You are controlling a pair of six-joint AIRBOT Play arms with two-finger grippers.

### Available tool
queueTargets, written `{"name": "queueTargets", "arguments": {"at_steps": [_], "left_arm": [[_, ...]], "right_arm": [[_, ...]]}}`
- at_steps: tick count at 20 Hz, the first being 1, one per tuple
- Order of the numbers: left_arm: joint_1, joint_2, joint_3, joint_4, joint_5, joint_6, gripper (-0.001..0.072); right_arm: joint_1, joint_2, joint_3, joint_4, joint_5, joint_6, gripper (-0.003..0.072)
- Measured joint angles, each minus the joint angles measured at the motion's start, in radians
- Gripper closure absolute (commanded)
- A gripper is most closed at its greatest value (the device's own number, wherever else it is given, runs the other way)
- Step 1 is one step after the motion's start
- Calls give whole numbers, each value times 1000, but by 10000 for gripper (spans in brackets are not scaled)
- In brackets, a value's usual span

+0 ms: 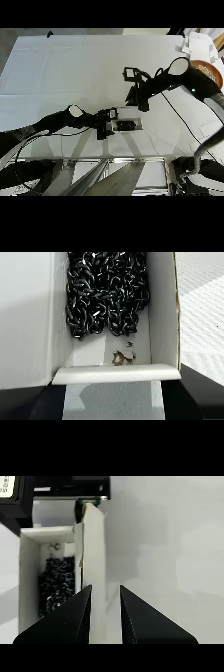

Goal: Fold the box and place the chain.

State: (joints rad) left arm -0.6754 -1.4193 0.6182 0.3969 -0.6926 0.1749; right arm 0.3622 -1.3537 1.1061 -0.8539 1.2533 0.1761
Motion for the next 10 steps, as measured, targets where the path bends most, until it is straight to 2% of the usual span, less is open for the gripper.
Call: {"name": "queueTargets", "arguments": {"at_steps": [6,10], "left_arm": [[0,0,0,0,0,0,578],[0,0,0,0,0,0,578]], "right_arm": [[54,-23,-10,-42,61,0,510],[90,16,-39,-76,77,-1,506]]}}
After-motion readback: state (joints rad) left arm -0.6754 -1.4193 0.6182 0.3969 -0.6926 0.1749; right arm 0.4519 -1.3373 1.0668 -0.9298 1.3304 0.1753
